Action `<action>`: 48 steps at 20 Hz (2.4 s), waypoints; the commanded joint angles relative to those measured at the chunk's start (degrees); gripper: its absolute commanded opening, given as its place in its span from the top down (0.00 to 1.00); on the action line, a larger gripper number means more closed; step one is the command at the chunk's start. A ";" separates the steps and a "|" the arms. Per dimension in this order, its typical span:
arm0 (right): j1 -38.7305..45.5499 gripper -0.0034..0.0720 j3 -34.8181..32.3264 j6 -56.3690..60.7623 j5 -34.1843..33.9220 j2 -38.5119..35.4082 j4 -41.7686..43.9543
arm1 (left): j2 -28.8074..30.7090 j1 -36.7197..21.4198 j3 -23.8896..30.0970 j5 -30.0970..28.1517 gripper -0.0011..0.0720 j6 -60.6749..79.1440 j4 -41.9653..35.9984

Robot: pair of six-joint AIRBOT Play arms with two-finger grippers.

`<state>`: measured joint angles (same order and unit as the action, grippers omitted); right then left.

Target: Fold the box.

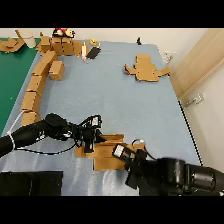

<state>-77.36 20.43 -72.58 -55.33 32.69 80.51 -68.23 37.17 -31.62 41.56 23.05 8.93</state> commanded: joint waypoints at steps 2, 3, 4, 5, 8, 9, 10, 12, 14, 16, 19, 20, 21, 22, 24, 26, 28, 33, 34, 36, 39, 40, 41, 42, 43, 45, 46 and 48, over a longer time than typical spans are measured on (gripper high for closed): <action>-14.36 0.81 0.04 8.15 2.40 6.54 -16.65 | 0.00 0.00 0.00 -0.02 0.97 0.00 0.02; -14.78 0.51 0.04 8.57 2.38 8.28 -16.55 | 0.00 0.00 0.00 -0.02 0.97 0.00 0.02; -14.73 0.34 0.04 9.86 2.36 9.88 -16.57 | 0.00 0.00 0.02 -0.02 0.97 0.00 0.02; -14.73 0.35 0.04 10.32 2.38 11.10 -16.68 | 0.00 0.00 0.00 0.00 0.97 0.00 0.02; -14.73 0.35 0.04 10.49 2.36 13.75 -16.90 | 0.00 0.00 0.00 0.00 0.96 -0.02 0.02; -14.73 0.35 0.04 10.56 2.36 14.25 -17.59 | 0.00 0.00 0.02 0.00 0.97 0.00 0.02; -14.73 0.35 0.04 11.15 2.34 14.69 -19.08 | 0.00 0.00 0.02 0.00 0.97 0.00 0.02; -14.73 0.35 0.04 12.68 2.34 15.19 -22.69 | 0.00 -0.02 0.02 -0.02 0.97 0.00 0.02; -14.71 0.35 0.04 13.92 2.34 15.58 -25.29 | 0.00 0.00 0.00 0.00 0.96 0.00 0.02; -14.73 0.35 0.11 14.10 2.34 15.56 -26.32 | 0.00 0.00 0.00 -0.02 0.97 0.00 0.02; -14.78 0.35 1.16 14.10 1.86 15.45 -26.29 | 0.00 0.00 0.00 -0.02 0.97 0.00 0.02; -14.73 0.35 2.01 14.12 1.01 15.45 -26.32 | 0.00 0.00 0.00 0.00 0.97 0.00 0.02; -14.71 0.35 2.71 14.64 -0.33 15.45 -26.91 | 0.00 -0.02 0.02 0.00 0.97 0.00 0.02; -14.71 0.35 2.93 16.41 -1.38 15.45 -28.24 | 0.00 0.00 0.02 0.00 0.97 0.00 0.02; -14.36 0.35 2.93 21.20 -2.05 15.45 -30.23 | 0.00 0.00 0.00 0.00 0.96 0.00 0.02; -14.25 0.35 2.93 22.18 -2.34 15.45 -30.34 | 0.00 0.00 0.02 0.00 0.97 0.00 0.02; -14.25 0.35 2.93 22.18 -2.73 15.47 -30.36 | 0.00 0.00 0.00 0.00 0.96 0.00 0.02; -14.25 0.34 2.95 21.94 -0.02 15.45 -30.95 | 0.00 0.00 0.00 -0.02 0.96 0.00 0.02; -14.25 0.18 2.95 21.97 -0.37 15.45 -31.45 | 0.00 0.00 0.02 0.00 0.96 0.00 0.02; -13.29 0.01 2.95 21.99 -1.25 15.02 -31.78 | 0.00 0.00 0.00 0.00 0.97 0.00 0.02; -10.14 0.01 2.89 21.94 -1.03 12.52 -29.46 | 0.00 0.00 0.00 0.00 0.97 0.00 0.02; -9.09 0.01 2.29 20.96 -0.02 11.39 -29.20 | 0.00 0.00 0.00 0.00 0.97 0.00 0.02; -8.09 0.01 0.96 19.02 2.19 9.86 -29.07 | 0.00 0.00 0.00 0.00 0.96 0.00 0.02; -7.04 0.01 -0.61 17.16 5.07 8.22 -29.07 | 0.00 0.00 0.00 -0.02 0.97 0.00 0.02; -6.14 0.01 -2.25 15.47 7.78 6.29 -29.07 | 0.00 0.00 0.00 -0.02 0.96 0.00 0.02; -4.37 0.01 -4.48 14.95 10.47 1.95 -27.98 | 0.00 0.00 0.02 0.00 0.96 0.00 0.02; -3.91 0.01 -5.11 14.21 10.47 -0.09 -27.28 | 0.00 0.00 0.02 -0.02 0.96 0.00 0.02; -3.21 0.01 -5.92 11.96 9.68 -3.61 -26.49 | 0.00 0.00 0.02 0.00 0.96 0.00 0.02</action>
<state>-82.04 16.32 -57.45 -47.35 33.76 52.58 -68.23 37.17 -31.62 41.56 23.05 8.95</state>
